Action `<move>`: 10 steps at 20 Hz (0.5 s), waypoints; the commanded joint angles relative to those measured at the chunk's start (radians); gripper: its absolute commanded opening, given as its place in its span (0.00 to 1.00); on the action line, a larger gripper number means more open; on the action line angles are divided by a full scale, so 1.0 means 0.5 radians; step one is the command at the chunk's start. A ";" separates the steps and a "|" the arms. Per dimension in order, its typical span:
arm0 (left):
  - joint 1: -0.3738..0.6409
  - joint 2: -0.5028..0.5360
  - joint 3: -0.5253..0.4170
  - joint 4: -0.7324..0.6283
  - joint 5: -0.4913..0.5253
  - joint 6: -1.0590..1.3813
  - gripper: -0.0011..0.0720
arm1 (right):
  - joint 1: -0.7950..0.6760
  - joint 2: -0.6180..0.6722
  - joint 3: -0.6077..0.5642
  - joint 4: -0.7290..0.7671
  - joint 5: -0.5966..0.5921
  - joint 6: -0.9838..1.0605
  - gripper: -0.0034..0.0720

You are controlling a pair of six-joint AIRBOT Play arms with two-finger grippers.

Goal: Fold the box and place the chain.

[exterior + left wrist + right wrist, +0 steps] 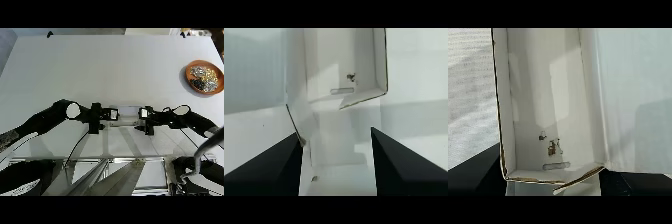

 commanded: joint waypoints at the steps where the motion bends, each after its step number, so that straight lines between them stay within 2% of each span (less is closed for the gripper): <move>1: -0.002 -0.024 0.000 -0.118 0.039 0.159 0.63 | -0.001 0.002 0.002 0.000 0.001 0.000 0.58; 2: -0.002 -0.024 0.000 -0.119 0.027 0.158 0.63 | -0.001 0.002 0.002 0.000 0.000 0.000 0.58; 4: -0.002 -0.024 0.000 -0.143 -0.024 0.160 0.43 | -0.001 0.002 0.002 0.000 0.001 0.000 0.58; 5: -0.002 -0.024 0.000 -0.166 -0.030 0.159 0.39 | -0.001 0.002 0.002 0.000 0.000 0.000 0.58; 10: -0.031 -0.025 0.000 -0.191 0.093 0.159 0.39 | -0.001 0.001 0.002 0.000 0.000 0.000 0.58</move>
